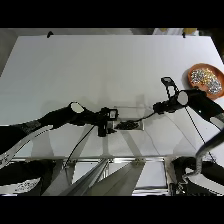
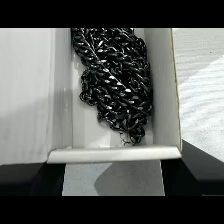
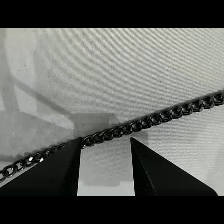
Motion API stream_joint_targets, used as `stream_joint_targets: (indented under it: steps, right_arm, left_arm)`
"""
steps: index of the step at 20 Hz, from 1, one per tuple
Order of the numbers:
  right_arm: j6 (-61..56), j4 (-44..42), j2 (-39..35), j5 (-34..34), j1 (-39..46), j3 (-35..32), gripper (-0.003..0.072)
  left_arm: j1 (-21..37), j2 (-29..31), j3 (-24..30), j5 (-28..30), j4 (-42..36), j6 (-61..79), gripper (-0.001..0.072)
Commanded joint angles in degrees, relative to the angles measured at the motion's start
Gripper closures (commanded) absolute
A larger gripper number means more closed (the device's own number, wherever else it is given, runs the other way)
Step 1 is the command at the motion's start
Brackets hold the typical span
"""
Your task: Fold the box and place the chain.
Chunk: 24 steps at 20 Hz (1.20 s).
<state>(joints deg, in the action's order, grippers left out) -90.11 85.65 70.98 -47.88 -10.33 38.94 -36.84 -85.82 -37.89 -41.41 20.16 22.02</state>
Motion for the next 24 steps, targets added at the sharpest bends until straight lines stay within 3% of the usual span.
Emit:
stream_joint_targets:
  steps: [1, 2, 4, 5, 12, 18, 24]
  right_arm:
    - [-0.1, 0.0, 1.1, 0.6, 0.0, 0.0, 0.0356]
    - [-0.1, 0.0, 1.2, 0.7, 0.0, 0.0, 0.0428]
    - [2.6, 0.0, 1.1, 0.6, 0.0, 0.0, 0.0646]
    - [4.0, -0.1, 0.9, 0.3, 0.0, 0.0, 0.0669]
    - [5.6, -0.2, -11.1, -5.5, -0.8, 0.0, 0.067]
    - [4.7, -5.4, -26.5, -12.2, -12.2, 0.0, 0.067]
    - [-2.6, -10.7, -36.5, -6.9, -24.4, 0.0, 0.067]
  left_arm:
    - [0.0, 0.0, 0.0, 0.0, 0.0, 0.0, 0.0435]
    - [0.0, 0.0, 0.0, 0.0, 0.0, 0.0, 0.0435]
    - [0.0, 0.0, 0.0, 0.0, 0.0, 0.0, 0.0435]
    - [0.0, 0.0, 0.0, 0.0, 0.0, 0.0, 0.0435]
    - [0.0, 0.0, 0.0, 0.0, 0.0, 0.0, 0.0435]
    - [0.0, 0.0, 0.0, 0.0, 0.0, 0.0, 0.0435]
    - [0.0, 0.0, 0.0, 0.0, 0.0, 0.0, 0.0435]
